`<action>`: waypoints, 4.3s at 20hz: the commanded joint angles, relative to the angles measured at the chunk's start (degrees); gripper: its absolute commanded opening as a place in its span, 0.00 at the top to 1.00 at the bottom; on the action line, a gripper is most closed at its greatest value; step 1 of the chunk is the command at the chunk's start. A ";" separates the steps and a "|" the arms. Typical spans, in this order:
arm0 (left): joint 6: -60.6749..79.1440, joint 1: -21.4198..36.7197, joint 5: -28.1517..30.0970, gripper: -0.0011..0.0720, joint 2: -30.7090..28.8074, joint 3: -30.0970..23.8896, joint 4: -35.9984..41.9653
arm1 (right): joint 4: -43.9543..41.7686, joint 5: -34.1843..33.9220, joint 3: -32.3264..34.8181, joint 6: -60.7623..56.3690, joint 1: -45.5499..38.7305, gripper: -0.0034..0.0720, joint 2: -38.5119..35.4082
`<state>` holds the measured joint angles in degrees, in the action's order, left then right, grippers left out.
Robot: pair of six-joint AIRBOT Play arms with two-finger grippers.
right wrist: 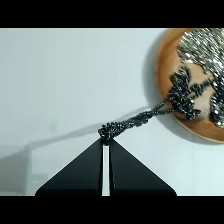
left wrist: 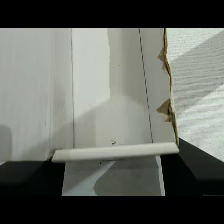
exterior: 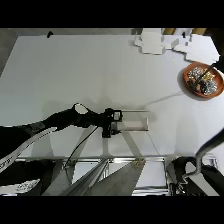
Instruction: Fold the box and place the chain.
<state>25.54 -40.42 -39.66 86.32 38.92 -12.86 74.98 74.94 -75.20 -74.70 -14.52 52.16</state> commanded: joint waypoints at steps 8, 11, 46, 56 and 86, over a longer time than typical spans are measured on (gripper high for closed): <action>0.00 -0.02 0.02 0.61 -0.04 -0.02 0.00 | -3.48 12.79 0.02 -2.93 21.35 0.93 -13.00; 0.00 -0.02 0.02 0.61 -0.04 -0.02 0.00 | -8.96 12.92 1.46 -6.58 26.34 0.93 -15.93; 0.00 -0.02 0.02 0.61 -0.04 -0.02 0.00 | -3.19 -22.64 41.20 -11.82 48.81 0.69 -3.06; 0.00 -0.02 0.02 0.61 -0.04 -0.02 0.00 | 2.69 -5.79 40.74 -8.41 44.35 0.69 -14.78; 0.00 -0.02 0.02 0.61 -0.04 -0.02 0.00 | -0.44 -16.48 42.82 -6.43 48.13 0.73 0.00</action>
<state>25.52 -40.42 -39.66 86.32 38.92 -12.84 74.56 58.24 -32.38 -81.10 33.56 52.05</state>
